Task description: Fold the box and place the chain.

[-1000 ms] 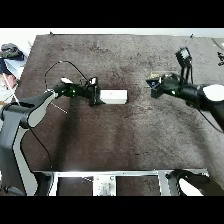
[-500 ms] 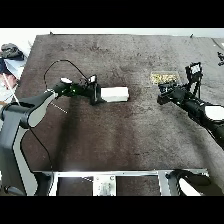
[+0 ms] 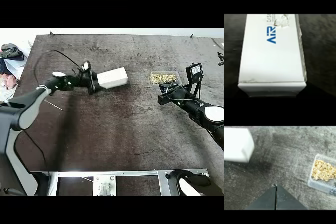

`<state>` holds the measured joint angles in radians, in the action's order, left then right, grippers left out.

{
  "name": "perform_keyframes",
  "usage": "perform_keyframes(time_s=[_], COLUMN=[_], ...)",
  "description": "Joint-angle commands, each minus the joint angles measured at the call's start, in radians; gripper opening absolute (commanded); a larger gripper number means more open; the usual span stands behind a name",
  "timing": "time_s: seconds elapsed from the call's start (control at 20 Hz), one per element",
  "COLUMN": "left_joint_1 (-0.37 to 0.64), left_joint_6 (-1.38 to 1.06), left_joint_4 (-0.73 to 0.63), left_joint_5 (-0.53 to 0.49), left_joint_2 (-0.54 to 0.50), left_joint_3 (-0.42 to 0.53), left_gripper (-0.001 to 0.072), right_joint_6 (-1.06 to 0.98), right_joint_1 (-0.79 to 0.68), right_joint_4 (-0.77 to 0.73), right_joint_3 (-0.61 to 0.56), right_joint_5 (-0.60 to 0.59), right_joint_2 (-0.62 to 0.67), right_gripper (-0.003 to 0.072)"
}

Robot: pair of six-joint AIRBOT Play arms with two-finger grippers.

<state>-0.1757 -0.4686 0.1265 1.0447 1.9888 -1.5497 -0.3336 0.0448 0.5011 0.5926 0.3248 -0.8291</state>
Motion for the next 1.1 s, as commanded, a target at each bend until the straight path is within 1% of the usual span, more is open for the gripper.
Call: perform_keyframes(time_s=[0.0, 0.2, 0.25, 0.3, 0.4, 0.5, 0.6, 0.7, 0.8, 0.95, 1.05], left_joint_1=[0.068, 0.193, 0.232, 0.269, 0.351, 0.430, 0.496, 0.546, 0.579, 0.595, 0.595], left_joint_6=[0.140, 0.368, 0.431, 0.492, 0.624, 0.855, 1.056, 1.176, 1.224, 1.220, 1.220], left_joint_4=[-0.022, 0.033, 0.058, 0.085, 0.161, 0.349, 0.575, 0.703, 0.755, 0.789, 0.795], left_joint_5=[-0.237, -0.603, -0.671, -0.705, -0.709, -0.675, -0.651, -0.620, -0.600, -0.557, -0.565], left_joint_2=[-0.109, -0.214, -0.230, -0.238, -0.242, -0.242, -0.235, -0.213, -0.184, -0.135, -0.109], left_joint_3=[-0.002, -0.001, -0.001, -0.002, -0.001, -0.001, -0.001, -0.001, -0.001, -0.001, -0.001], left_gripper=[0.0008, 0.0008, 0.0008, 0.0008, 0.0008, 0.0007, 0.0006, 0.0006, 0.0006, 0.0006, 0.0008], right_joint_6=[0.000, 0.000, 0.000, 0.000, 0.000, 0.000, 0.000, 0.000, 0.000, 0.000, 0.000], right_joint_1=[0.000, 0.000, 0.000, 0.000, 0.000, 0.000, 0.000, 0.000, 0.000, 0.000, 0.000], right_joint_4=[0.000, 0.000, 0.001, 0.001, 0.001, 0.003, 0.003, 0.004, 0.010, 0.011, 0.029], right_joint_3=[-0.001, -0.001, -0.001, -0.001, -0.001, -0.001, -0.001, -0.001, -0.001, -0.001, -0.001], right_joint_5=[0.000, 0.000, 0.000, -0.001, 0.000, 0.000, -0.001, -0.001, -0.001, -0.001, -0.004], right_joint_2=[0.001, 0.001, 0.001, 0.001, 0.001, 0.001, 0.001, 0.001, 0.001, 0.001, 0.001], right_gripper=[0.0011, 0.0011, 0.0012, 0.0011, 0.0012, 0.0011, 0.0012, 0.0011, 0.0012, 0.0012, 0.0012])
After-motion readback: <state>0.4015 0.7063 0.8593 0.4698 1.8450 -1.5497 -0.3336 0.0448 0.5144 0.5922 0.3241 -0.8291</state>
